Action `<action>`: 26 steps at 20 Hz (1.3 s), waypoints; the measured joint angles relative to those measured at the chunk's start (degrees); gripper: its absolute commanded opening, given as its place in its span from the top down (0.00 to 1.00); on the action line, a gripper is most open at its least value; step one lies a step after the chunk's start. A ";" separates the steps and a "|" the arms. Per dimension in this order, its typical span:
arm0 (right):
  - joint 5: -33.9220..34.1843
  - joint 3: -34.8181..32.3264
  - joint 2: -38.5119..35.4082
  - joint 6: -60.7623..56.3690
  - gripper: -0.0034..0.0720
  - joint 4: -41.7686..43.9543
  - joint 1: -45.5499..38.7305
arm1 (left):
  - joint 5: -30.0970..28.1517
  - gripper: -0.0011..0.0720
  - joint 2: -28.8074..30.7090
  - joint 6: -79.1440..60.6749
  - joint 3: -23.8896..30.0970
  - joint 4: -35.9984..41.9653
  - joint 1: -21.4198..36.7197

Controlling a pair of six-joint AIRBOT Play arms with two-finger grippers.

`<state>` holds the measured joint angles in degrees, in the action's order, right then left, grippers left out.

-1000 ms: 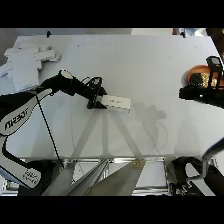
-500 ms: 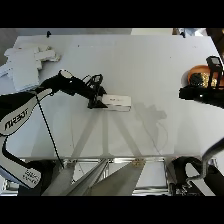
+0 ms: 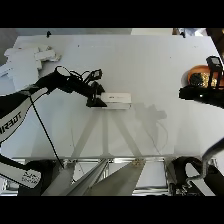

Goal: Fold the box and place the chain.

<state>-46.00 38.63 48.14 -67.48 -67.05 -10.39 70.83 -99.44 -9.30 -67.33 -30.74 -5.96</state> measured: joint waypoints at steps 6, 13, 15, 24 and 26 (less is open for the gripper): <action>0.00 -0.02 0.00 0.00 0.95 0.00 0.00 | -1.57 0.98 2.99 2.49 0.00 0.22 0.17; 0.11 0.00 0.00 0.02 0.95 0.00 0.00 | -10.93 0.98 8.81 10.56 0.00 0.22 0.31; 0.17 -0.02 0.00 0.02 0.95 0.00 0.00 | -14.45 0.98 10.67 12.17 0.00 0.22 0.31; 0.15 0.00 0.00 0.02 0.95 0.00 0.00 | -29.99 0.98 16.13 23.74 0.00 -2.86 5.25; 0.17 -0.02 0.00 0.02 0.95 0.00 0.00 | -31.15 0.98 17.07 27.54 0.00 -5.42 8.57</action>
<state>-45.82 38.61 48.14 -67.46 -67.05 -10.39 39.68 -82.37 18.24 -67.33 -36.16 2.61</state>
